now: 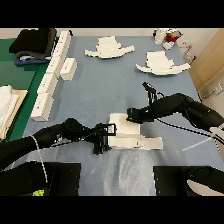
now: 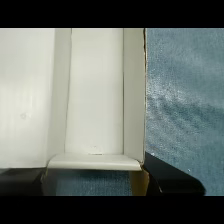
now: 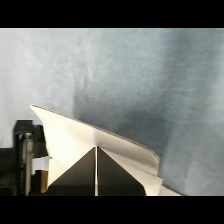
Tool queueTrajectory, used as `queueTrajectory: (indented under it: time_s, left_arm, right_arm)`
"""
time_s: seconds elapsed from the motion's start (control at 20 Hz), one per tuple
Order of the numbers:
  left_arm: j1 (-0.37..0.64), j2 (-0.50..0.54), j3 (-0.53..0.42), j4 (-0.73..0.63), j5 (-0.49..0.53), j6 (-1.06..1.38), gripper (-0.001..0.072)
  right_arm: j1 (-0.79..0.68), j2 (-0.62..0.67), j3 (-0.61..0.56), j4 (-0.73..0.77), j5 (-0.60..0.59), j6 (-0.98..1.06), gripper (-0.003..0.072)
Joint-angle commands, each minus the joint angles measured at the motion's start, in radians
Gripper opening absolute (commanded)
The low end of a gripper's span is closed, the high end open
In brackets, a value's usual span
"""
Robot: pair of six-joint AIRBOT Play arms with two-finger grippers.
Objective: Fold the box.
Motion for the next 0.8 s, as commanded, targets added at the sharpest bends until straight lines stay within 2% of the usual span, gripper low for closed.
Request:
queueTrajectory:
  time_s: [0.0, 0.35, 0.75]
  left_arm:
    - [0.001, 0.000, 0.001, 0.000, 0.000, 0.000, 0.0596]
    - [0.001, 0.000, 0.001, 0.000, 0.000, 0.000, 0.0597]
    - [0.001, 0.000, 0.001, 0.000, 0.000, 0.000, 0.0596]
  right_arm:
    - [-0.005, -0.049, 0.006, -0.090, 0.013, 0.000, 0.0003]
    - [-0.005, -0.125, 0.006, -0.130, 0.025, -0.014, 0.0003]
    - [-0.005, -0.124, 0.020, -0.132, 0.010, -0.024, 0.0003]
